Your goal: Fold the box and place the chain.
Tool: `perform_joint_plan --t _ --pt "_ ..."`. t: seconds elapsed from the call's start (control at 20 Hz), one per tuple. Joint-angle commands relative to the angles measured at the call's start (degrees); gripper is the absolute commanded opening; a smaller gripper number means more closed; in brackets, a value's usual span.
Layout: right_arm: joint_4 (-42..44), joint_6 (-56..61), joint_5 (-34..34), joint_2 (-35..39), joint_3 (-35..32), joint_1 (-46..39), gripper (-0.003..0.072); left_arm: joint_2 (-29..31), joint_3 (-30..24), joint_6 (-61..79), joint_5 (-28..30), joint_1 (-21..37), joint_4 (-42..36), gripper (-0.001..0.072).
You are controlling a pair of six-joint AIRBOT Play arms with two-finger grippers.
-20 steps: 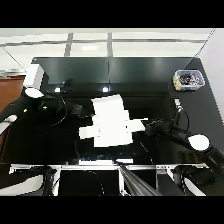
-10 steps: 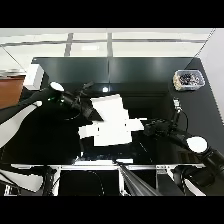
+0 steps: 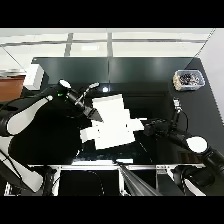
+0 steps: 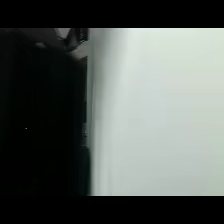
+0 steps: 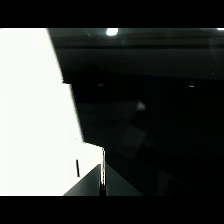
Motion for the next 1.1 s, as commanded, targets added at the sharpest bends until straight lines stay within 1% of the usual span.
perform_joint_plan --t 0.0,0.05,0.1,0.15,0.2,0.25,0.3,0.35,0.5,0.55,0.6,0.65,0.7,0.8,0.85,0.9,0.95,1.05 --pt "-0.17 0.0 0.72 0.04 -0.02 0.07 0.0016 -0.7 0.5 1.22 -1.33 0.22 -0.07 0.0097" --pt "-0.15 0.0 0.72 0.04 -0.02 0.07 0.0017 -0.7 0.5 1.49 -1.2 0.24 -0.09 0.0025" --pt "-0.15 0.0 0.76 0.04 0.0 0.07 0.0027 -0.7 0.5 1.53 -1.07 0.24 -0.07 0.0025" --pt "-0.15 0.0 0.87 0.04 0.0 0.07 0.0252 -0.68 0.5 1.49 -0.79 0.24 -0.09 0.0024" --pt "-0.33 -0.02 0.92 0.04 0.15 0.04 0.0566 -0.55 0.52 1.42 -0.42 0.22 -0.09 0.0023" --pt "-2.23 -0.04 1.6 0.07 0.9 0.02 0.0673 -0.17 0.52 1.29 -0.2 0.22 -0.07 0.0022" --pt "-6.47 -0.02 4.15 0.07 2.78 -0.39 0.0672 0.7 0.52 0.74 0.07 0.22 0.37 0.0022" --pt "-11.08 0.0 8.31 0.07 5.31 -1.36 0.0671 2.16 0.52 0.28 0.28 0.2 1.97 0.0021" --pt "-30.75 -0.07 24.09 0.07 15.56 -4.13 0.0671 9.55 0.28 -0.57 1.49 0.13 9.03 0.002" --pt "-36.15 -0.42 27.61 0.07 18.36 -4.11 0.0671 12.61 -0.46 -0.42 3.15 0.07 8.92 0.002" --pt "-40.02 -1.62 30.18 0.07 20.55 -4.11 0.0671 16.24 -2.1 1.14 6.43 -0.11 7.74 0.002" --pt "-42.49 -2.67 30.93 0.07 21.75 -4.11 0.0671 19.93 -4.66 4.13 11.04 -0.48 5.73 0.002" --pt "-43.69 -2.86 30.86 0.07 22.23 -4.11 0.0671 24.3 -8.61 6.99 17.62 -0.9 2.45 0.0021" --pt "-43.65 -2.84 30.8 0.07 22.25 -4.13 0.0671 32.22 -17.16 15.85 28.41 -1.49 -3.43 0.0021" --pt "-43.63 -2.84 30.08 0.07 22.25 -4.11 0.0671 35.1 -20.85 21.68 31.78 -1.92 -3.89 0.0022" --pt "-43.36 -2.56 29.24 0.07 22.25 -4.11 0.0671 36.83 -23.65 27.71 33.57 -2.45 -3.52 0.0023" --pt "-42.05 -2.36 28.83 0.07 22.23 -4.11 0.0671 37.48 -25.59 32.87 34.12 -3.02 -3.15 0.0022" --pt "-39.1 -2.97 28.35 -0.02 22.18 -4.04 0.0671 36.72 -27.08 37.68 34.34 -5.03 -1.38 0.0023"
